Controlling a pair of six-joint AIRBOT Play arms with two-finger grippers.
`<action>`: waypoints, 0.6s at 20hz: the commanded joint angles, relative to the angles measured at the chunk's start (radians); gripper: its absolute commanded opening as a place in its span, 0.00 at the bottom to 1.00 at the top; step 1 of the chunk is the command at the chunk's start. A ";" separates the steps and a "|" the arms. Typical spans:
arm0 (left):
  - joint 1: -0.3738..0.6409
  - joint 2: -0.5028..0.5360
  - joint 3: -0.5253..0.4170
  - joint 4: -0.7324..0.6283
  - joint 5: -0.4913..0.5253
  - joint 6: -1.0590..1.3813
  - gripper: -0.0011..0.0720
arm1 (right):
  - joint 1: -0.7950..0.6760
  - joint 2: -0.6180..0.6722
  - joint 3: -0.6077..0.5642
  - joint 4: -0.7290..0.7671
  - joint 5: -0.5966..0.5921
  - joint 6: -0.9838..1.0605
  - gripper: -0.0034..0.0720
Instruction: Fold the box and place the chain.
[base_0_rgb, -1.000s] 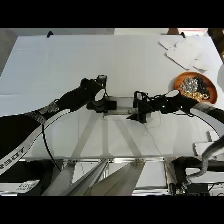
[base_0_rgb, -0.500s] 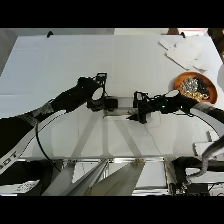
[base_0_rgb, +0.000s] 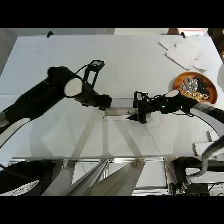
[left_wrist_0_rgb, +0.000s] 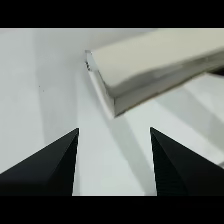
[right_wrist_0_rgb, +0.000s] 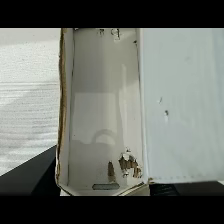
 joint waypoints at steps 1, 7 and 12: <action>0.112 0.085 -0.079 -0.146 -0.032 0.436 0.68 | 0.000 0.000 0.000 0.000 0.000 0.000 0.63; 0.354 0.082 -0.345 -0.400 0.109 1.139 0.69 | 0.000 0.000 0.000 0.001 0.000 0.000 0.63; 0.472 -0.026 -0.394 -0.719 0.117 1.777 0.83 | 0.000 0.000 0.000 0.000 0.000 0.000 0.63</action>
